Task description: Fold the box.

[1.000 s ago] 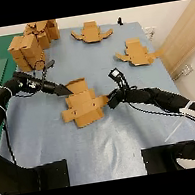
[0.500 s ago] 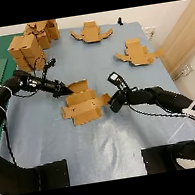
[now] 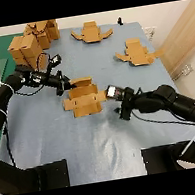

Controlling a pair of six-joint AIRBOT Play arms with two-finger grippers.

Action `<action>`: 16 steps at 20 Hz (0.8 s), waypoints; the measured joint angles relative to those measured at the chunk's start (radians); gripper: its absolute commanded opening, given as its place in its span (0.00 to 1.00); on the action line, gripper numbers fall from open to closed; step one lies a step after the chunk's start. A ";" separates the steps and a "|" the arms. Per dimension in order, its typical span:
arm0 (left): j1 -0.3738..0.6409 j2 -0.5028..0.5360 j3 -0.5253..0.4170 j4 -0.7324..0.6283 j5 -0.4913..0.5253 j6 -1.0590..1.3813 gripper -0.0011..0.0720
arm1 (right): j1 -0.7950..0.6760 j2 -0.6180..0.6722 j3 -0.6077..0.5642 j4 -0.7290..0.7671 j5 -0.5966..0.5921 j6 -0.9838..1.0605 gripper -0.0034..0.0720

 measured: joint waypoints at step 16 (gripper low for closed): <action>-0.006 -0.034 -0.007 0.032 0.029 0.073 0.04 | 0.173 -0.353 0.075 -0.009 0.418 -0.134 0.68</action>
